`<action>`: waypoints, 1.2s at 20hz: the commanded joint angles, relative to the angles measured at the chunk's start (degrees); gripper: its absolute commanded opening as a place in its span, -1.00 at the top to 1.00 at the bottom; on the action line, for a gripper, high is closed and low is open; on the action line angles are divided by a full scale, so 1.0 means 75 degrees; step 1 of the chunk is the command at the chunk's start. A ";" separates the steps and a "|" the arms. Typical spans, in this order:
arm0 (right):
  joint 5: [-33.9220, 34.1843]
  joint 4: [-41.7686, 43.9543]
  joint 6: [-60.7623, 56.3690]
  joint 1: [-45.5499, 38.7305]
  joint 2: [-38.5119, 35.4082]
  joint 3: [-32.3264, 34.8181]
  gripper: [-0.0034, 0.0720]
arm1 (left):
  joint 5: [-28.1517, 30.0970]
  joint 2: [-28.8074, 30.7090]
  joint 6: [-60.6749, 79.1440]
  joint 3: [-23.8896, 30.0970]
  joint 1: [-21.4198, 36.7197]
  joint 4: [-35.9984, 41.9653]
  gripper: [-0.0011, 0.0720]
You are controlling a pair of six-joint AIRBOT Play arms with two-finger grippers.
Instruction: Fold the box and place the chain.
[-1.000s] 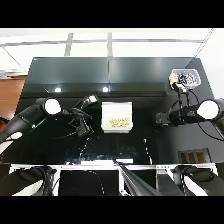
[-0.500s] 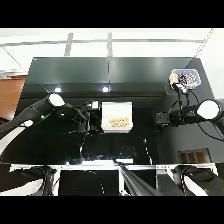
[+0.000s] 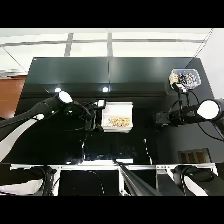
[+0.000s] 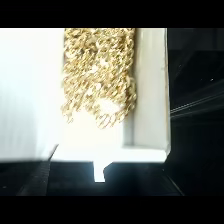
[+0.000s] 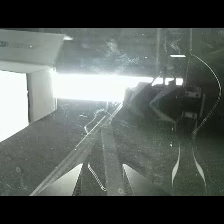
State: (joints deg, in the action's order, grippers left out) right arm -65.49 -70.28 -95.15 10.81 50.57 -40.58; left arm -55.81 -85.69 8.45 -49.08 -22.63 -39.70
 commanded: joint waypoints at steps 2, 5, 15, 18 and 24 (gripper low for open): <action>0.0044 -0.0009 0.0003 0.0003 -0.0003 0.0003 0.12 | 0.0079 -0.0102 0.0023 -0.0082 -0.0239 0.0038 -0.99; 0.0125 -0.0009 0.0012 0.0003 -0.0003 0.0003 0.12 | 0.0242 -0.0102 0.0020 -0.0082 -0.0405 0.0041 -0.83; 0.4147 0.2291 0.1824 0.0006 0.1384 -0.0586 -0.76 | 0.0440 -0.0096 0.0020 -0.0082 -0.0679 0.0041 -0.31; 0.3972 0.3928 0.4164 0.0420 0.2527 -0.0965 -0.74 | 0.0446 -0.0096 0.0020 -0.0082 -0.0679 0.0041 -0.31; 0.2200 0.3762 0.8993 0.0711 0.2416 -0.0968 -0.71 | 0.0443 -0.0096 0.0020 -0.0082 -0.0679 0.0041 -0.31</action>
